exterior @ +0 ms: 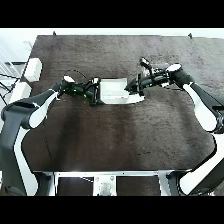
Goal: Fold the box and place the chain.
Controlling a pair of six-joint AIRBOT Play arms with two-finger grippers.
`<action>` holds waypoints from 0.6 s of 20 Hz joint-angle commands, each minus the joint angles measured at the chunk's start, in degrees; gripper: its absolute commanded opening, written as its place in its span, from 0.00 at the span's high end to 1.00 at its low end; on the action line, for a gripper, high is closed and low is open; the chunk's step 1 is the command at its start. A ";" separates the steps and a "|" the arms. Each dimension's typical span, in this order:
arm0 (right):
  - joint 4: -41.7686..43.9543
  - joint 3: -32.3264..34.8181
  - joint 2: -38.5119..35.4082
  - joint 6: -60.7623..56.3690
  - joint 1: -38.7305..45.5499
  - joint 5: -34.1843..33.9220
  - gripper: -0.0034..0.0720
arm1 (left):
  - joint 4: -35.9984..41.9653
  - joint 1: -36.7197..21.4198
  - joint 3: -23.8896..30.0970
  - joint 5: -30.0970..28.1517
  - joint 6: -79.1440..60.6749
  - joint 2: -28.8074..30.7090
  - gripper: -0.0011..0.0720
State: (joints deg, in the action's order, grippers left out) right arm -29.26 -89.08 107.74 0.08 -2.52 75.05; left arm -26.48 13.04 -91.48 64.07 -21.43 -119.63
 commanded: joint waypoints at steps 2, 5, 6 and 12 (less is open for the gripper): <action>2.89 -0.04 -0.09 -4.07 -2.12 -13.75 0.93 | -0.04 0.02 0.00 0.02 0.00 -0.02 0.41; 5.18 -0.09 -0.09 -4.68 -1.75 -19.39 0.93 | -0.04 0.02 0.00 0.02 0.00 -0.02 0.41; 6.23 -0.09 -0.09 -4.66 -1.75 -20.46 0.93 | -0.04 0.02 0.00 0.02 0.00 -0.02 0.41; 3.87 0.02 2.03 -7.72 -2.40 -22.45 0.93 | -0.04 0.02 0.00 0.02 0.00 -0.02 0.41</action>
